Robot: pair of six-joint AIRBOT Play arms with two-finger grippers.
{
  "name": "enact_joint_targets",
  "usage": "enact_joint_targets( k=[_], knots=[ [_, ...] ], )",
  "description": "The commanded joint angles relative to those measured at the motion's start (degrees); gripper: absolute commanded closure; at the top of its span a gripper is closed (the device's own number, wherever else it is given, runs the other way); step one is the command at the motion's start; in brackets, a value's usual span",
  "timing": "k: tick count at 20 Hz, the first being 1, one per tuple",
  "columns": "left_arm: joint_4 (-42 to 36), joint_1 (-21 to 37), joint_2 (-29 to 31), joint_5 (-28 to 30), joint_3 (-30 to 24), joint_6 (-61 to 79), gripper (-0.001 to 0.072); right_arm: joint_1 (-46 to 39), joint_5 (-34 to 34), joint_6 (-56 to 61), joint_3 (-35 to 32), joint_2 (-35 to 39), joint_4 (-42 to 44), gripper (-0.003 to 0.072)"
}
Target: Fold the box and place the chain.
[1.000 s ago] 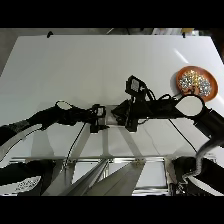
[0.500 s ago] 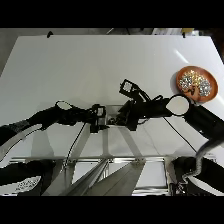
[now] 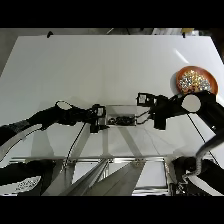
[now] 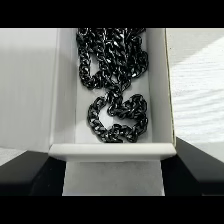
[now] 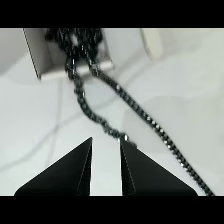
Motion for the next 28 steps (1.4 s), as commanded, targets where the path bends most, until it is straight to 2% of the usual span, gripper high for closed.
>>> enact_joint_targets(
  k=[1, 4, 8, 16, 17, 18, 21, 25, 27, 28],
  knots=[
    [0.0, 0.02, 0.04, 0.0, 0.02, 0.02, 0.0456, -2.05, -1.38, -8.35, -1.92, -3.19, -2.62, 0.0512],
    [0.0, 0.02, 0.04, 0.02, 0.02, 0.0, 0.0456, -2.05, -4.68, -8.76, -1.97, -8.22, -1.46, 0.0513],
    [0.0, 0.02, 0.04, 0.02, 0.02, 0.02, 0.0456, -2.05, -5.27, -12.31, -1.97, -13.73, -0.04, 0.0514],
    [0.0, 0.02, 0.04, 0.02, 0.02, 0.02, 0.0456, -2.05, -8.26, -16.7, -1.97, -17.29, 4.28, 0.0532],
    [0.0, 0.02, 0.04, 0.02, 0.02, 0.0, 0.0456, -2.05, -8.2, -16.68, -1.97, -17.31, 4.24, 0.0586],
    [0.0, 0.0, 0.04, 0.02, 0.02, 0.02, 0.0456, -2.05, -7.37, -16.68, -1.97, -17.22, 4.13, 0.0669],
    [0.0, 0.02, 0.04, 0.02, 0.02, 0.02, 0.0456, -2.05, -3.78, -16.63, -1.97, -15.76, 2.01, 0.067],
    [0.0, 0.02, 0.04, 0.02, 0.02, 0.0, 0.0456, -2.05, 0.35, -16.02, -1.97, -8.96, 1.88, 0.067],
    [0.02, 0.02, 0.04, 0.02, 0.02, 0.02, 0.0456, -2.05, 2.62, -14.38, -1.97, -4.57, 4.7, 0.067],
    [0.0, 0.02, 0.04, 0.02, 0.02, 0.02, 0.0456, -2.05, 3.5, -13.9, -1.97, -2.49, 8.81, 0.067]
  ],
)
